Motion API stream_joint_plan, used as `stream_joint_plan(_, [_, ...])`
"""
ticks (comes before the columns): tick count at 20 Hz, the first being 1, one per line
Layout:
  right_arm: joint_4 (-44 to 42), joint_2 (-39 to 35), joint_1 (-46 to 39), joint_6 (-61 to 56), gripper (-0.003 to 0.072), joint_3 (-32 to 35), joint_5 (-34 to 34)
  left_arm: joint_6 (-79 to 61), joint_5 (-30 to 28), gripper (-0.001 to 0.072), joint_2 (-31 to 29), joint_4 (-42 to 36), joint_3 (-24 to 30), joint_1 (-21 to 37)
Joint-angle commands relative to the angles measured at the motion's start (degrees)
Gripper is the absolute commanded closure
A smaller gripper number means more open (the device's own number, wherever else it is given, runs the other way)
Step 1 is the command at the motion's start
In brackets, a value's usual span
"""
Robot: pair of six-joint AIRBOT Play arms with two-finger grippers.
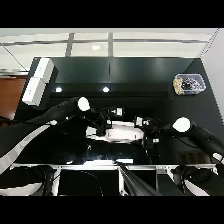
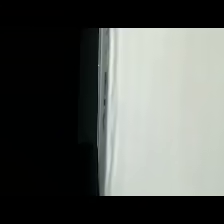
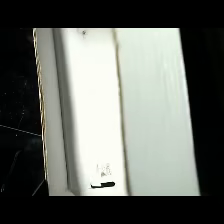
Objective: Fold the box and place the chain.
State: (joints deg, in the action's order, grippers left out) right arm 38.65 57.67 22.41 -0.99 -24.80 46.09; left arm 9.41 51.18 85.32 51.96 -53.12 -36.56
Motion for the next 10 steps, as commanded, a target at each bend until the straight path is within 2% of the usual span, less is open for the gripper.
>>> stream_joint_plan(1, [-2.45, 0.33, -0.26, 5.31, 0.0024, 2.29, -1.27, 0.07, -0.13, 0.0678, -0.04, -0.37, -0.02, 0.00])
stream_joint_plan(4, [-2.49, 0.63, -0.26, 6.86, 0.0024, 2.29, -4.13, 0.09, -0.13, 0.0678, -0.04, -0.37, -0.02, -0.02])
stream_joint_plan(10, [-2.36, 2.38, -0.15, 7.72, 0.0024, 2.32, -3.96, 0.09, -0.15, 0.0678, -0.04, -0.37, -0.02, 0.00])
